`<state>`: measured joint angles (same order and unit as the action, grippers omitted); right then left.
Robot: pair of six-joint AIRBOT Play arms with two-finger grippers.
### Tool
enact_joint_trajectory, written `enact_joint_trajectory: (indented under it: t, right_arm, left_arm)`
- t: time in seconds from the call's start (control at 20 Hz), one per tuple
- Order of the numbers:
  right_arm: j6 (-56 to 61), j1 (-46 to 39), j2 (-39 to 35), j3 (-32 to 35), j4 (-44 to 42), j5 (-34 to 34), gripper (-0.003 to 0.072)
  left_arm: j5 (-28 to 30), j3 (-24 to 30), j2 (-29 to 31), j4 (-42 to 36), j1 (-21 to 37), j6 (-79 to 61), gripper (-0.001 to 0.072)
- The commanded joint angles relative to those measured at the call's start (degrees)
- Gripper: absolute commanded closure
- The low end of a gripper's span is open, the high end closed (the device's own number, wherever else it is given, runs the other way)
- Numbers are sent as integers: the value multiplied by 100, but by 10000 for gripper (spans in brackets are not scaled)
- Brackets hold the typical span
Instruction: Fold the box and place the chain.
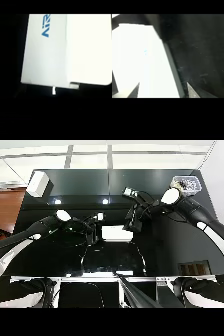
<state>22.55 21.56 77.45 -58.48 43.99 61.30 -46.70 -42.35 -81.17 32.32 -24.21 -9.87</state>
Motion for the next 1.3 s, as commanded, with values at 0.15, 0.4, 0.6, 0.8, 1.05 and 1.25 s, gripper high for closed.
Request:
enact_joint_trajectory:
  t: [0.15,0.4,0.6,0.8,1.05,1.25]
  right_arm:
    - [-372,96,0,-7,-258,310,-33]
    - [-376,107,9,55,138,140,-32]
    - [-376,138,9,114,138,107,456]
    - [-374,179,9,114,136,107,458]
    - [-372,297,11,114,461,140,458]
    - [-372,343,11,114,459,166,456]
  left_arm:
    - [-2,-4,0,0,-2,-2,228]
    - [-2,-4,0,0,-2,-2,228]
    - [-2,-4,0,0,-2,-2,228]
    - [-2,-4,0,0,-2,-2,228]
    - [-2,-4,0,0,-2,-2,228]
    - [-2,-4,0,0,-2,-2,228]
